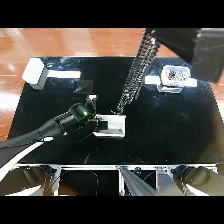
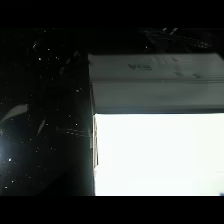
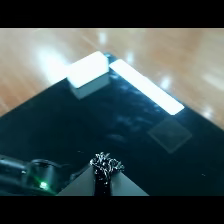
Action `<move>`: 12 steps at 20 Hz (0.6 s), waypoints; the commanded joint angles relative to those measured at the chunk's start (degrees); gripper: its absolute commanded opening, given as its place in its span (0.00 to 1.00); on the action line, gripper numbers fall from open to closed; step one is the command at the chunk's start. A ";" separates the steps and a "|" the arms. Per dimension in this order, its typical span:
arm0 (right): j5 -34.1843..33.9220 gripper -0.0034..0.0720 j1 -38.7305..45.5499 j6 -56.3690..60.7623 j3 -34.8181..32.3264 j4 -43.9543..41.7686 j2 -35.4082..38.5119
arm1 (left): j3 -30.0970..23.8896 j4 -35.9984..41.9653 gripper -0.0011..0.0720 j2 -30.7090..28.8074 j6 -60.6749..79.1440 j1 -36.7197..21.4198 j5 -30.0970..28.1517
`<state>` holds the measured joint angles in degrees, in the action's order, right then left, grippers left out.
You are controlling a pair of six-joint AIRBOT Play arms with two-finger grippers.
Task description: Fold the box and place the chain.
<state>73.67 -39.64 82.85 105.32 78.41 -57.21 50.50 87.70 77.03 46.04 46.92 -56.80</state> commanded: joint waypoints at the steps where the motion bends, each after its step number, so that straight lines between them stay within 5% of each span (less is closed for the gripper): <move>1: -1.07 0.09 -1.18 -0.66 -0.48 -1.88 -1.51 | 0.04 0.02 0.04 0.00 0.02 0.00 0.04; 12: -1.09 0.09 -1.18 -1.22 -0.44 7.74 -0.92 | 0.04 -0.02 0.04 0.00 0.04 0.00 0.00</move>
